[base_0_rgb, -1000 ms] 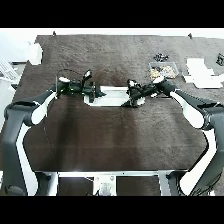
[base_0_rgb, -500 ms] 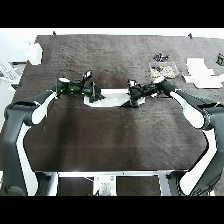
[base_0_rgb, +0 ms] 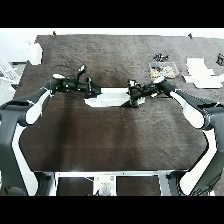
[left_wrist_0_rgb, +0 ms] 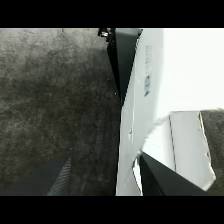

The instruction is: Fold the box and place the chain.

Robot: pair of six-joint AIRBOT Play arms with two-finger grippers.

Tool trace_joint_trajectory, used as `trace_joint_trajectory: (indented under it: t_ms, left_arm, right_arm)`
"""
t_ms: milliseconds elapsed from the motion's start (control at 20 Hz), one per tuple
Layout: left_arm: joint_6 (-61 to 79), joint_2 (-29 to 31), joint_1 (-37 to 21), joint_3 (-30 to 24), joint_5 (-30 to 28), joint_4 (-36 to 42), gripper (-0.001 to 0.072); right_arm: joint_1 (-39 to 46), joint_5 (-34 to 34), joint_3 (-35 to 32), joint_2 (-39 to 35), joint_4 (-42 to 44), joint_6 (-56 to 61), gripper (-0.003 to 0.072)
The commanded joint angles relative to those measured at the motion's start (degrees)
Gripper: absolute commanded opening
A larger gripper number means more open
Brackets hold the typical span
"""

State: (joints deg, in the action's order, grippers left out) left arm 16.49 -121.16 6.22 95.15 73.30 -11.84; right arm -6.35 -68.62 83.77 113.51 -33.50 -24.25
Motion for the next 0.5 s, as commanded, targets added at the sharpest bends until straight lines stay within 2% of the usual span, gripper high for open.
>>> trace_joint_trajectory:
  t_ms: [0, 250, 300, 350, 400, 450]
  left_arm:
    - [-1.27, 2.32, -2.58, 0.15, 5.33, -0.15, 0.0468]
    - [-1.44, 5.14, -6.80, 0.15, 14.38, 0.28, 0.0465]
    - [-1.44, 5.57, -7.13, 0.15, 15.80, 0.33, 0.0428]
    - [-1.01, 6.21, -7.13, 0.13, 17.66, 0.22, 0.0148]
    - [-0.94, 6.67, -7.13, 0.15, 19.41, 0.42, 0.0018]
    - [-1.09, 7.23, -6.99, 0.13, 20.33, 0.59, 0.0016]
  right_arm:
    - [-0.02, -0.02, -0.02, 0.00, -0.02, 0.02, 0.0591]
    - [-0.02, -0.02, -0.02, 0.00, -0.02, 0.02, 0.0591]
    - [0.00, -0.02, -0.02, 0.00, -0.02, 0.02, 0.0591]
    - [0.00, -0.02, -0.02, 0.00, -0.02, 0.02, 0.0591]
    - [0.00, -0.02, -0.02, 0.00, -0.02, 0.02, 0.0591]
    - [-0.02, -0.02, -0.02, 0.00, -0.02, 0.02, 0.0591]
